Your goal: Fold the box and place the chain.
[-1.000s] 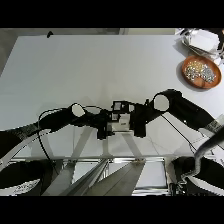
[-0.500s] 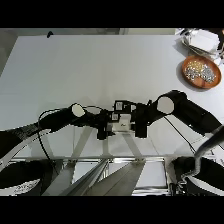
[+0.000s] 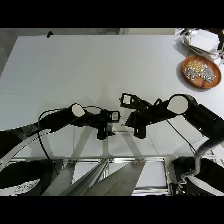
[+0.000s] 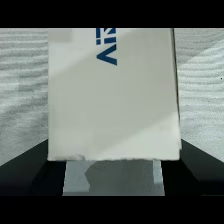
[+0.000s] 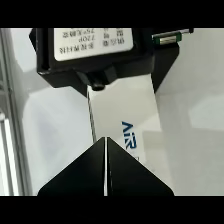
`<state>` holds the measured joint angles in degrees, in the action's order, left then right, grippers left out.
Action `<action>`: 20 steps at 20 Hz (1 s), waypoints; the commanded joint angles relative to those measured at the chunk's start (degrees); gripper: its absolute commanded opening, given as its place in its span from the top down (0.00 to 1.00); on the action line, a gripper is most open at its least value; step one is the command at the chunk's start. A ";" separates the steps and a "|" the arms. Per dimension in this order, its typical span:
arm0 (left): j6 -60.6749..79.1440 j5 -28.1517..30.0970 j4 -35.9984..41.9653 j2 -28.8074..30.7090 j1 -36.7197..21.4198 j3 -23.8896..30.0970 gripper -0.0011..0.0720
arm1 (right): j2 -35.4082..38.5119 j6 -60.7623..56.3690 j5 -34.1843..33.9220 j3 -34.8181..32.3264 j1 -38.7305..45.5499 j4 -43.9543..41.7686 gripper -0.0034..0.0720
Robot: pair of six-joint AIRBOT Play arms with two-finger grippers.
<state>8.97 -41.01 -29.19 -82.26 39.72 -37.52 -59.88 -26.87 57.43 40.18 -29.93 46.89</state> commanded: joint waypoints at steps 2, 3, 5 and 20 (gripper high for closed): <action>0.02 0.02 0.00 -0.02 0.00 0.02 0.56 | 0.22 12.33 -5.99 -10.10 3.34 -17.51 0.94; 0.02 0.02 0.00 -0.04 0.00 0.02 0.56 | 0.22 12.72 -6.69 -11.50 3.69 -18.10 0.94; 0.02 0.02 0.00 -0.02 0.00 0.00 0.56 | 0.15 13.92 -7.61 -13.09 4.42 -18.88 0.94; 0.02 0.04 0.00 -0.02 0.00 0.00 0.56 | -3.13 16.76 -9.53 -18.18 4.66 -17.79 0.95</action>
